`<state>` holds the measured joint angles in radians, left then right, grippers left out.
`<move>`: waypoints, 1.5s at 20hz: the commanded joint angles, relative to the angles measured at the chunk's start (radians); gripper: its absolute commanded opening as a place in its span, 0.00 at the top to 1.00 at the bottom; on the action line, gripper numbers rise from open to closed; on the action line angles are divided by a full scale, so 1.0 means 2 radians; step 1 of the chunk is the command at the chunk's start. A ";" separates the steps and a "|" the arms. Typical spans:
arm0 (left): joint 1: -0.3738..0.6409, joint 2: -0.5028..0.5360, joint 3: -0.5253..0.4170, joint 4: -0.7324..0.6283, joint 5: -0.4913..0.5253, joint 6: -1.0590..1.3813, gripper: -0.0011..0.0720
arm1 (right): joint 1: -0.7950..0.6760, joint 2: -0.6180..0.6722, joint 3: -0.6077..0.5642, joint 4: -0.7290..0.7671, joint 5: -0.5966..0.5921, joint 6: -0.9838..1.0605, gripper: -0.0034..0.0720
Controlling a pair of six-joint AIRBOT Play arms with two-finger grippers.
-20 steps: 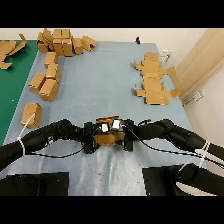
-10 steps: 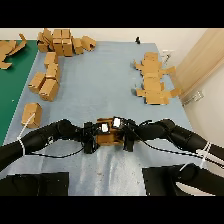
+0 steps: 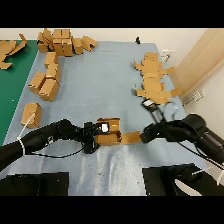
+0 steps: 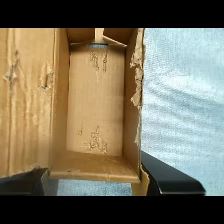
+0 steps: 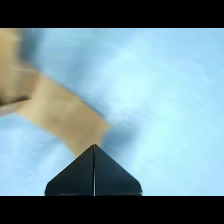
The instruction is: Fold the box.
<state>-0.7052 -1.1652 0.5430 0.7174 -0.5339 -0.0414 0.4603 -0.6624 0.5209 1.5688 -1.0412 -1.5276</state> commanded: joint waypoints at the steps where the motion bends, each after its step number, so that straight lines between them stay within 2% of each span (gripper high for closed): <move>1: 0.000 0.000 0.000 0.000 0.000 0.000 0.33 | -0.092 0.030 0.001 -0.039 -0.046 0.109 0.96; 4: 0.000 0.000 0.000 0.000 0.000 0.000 0.33 | -0.143 -0.019 -0.005 0.042 -0.036 0.089 0.96; 7: 0.000 0.000 0.000 0.000 -0.001 0.000 0.33 | -0.145 -0.080 -0.026 0.167 0.021 0.031 0.96; 9: 0.000 0.000 0.000 0.000 0.000 0.000 0.33 | -0.145 -0.117 -0.037 0.225 0.058 -0.006 0.96; 11: 0.000 0.000 0.000 0.000 0.000 0.000 0.33 | -0.145 -0.146 -0.038 0.273 0.067 -0.048 0.96; 17: 0.000 0.000 0.000 0.000 0.001 0.000 0.33 | -0.144 -0.165 -0.038 0.321 0.073 -0.094 0.96; 25: 0.000 0.000 0.000 0.000 0.001 0.000 0.33 | -0.085 -0.167 -0.038 0.352 0.084 -0.101 0.96; 30: 0.000 0.000 0.000 0.000 0.000 0.000 0.33 | -0.083 -0.135 -0.030 0.352 0.082 -0.101 0.95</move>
